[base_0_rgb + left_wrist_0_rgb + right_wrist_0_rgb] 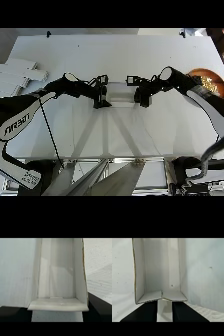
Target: Fold the box and place the chain.
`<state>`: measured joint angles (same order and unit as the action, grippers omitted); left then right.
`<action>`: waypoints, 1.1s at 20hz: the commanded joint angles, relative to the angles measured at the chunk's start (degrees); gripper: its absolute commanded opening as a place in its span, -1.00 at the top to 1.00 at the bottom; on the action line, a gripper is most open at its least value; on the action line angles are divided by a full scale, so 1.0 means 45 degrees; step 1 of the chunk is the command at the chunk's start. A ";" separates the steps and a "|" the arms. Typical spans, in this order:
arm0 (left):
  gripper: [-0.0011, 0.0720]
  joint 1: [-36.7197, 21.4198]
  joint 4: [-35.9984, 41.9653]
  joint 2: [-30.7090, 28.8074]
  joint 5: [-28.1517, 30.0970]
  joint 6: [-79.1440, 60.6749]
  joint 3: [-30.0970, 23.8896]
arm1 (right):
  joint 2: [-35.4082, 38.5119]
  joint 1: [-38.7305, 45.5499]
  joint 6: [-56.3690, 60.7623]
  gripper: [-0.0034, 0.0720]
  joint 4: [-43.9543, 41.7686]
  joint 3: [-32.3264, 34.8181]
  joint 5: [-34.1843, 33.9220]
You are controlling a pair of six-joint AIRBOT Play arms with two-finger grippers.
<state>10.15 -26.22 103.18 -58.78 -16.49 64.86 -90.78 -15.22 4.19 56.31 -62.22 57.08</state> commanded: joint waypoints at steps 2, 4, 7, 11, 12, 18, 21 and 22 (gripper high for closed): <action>0.20 -0.0010 0.0005 -0.0010 0.0015 0.0005 -0.0005 | -0.0005 -0.0015 0.0000 0.52 -0.0622 0.0005 0.0049; 0.20 -0.0010 0.0005 -0.0010 0.0015 0.0005 -0.0005 | -0.0005 -0.0015 0.0000 0.53 -0.0947 0.0005 -0.0049; 0.20 -0.0010 0.0005 -0.0010 0.0015 0.0005 -0.0005 | -0.0005 -0.0015 0.0000 0.37 -0.1739 0.0005 -0.0345; 0.20 -0.0010 0.0000 -0.0010 0.0015 0.0005 -0.0005 | -0.0005 -0.0015 0.0005 0.07 -0.1894 0.0005 -0.0457; 0.20 -0.0010 0.0000 -0.0010 0.0015 0.0005 -0.0005 | -0.0005 -0.0015 0.0010 0.01 -0.1894 0.0005 -0.0457; 0.20 -0.0010 0.0005 -0.0010 0.0015 0.0005 -0.0005 | 0.0000 -0.0015 0.0102 0.78 -0.1797 0.0005 -0.0355; 0.20 -0.0010 0.0005 -0.0010 0.0015 0.0005 -0.0005 | 0.0097 -0.0015 0.0102 0.88 -0.2152 0.0005 0.0005; 0.20 -0.0010 0.0005 -0.0010 0.0015 0.0005 -0.0005 | 0.0209 -0.0015 0.0102 0.88 -0.2395 0.0005 0.0180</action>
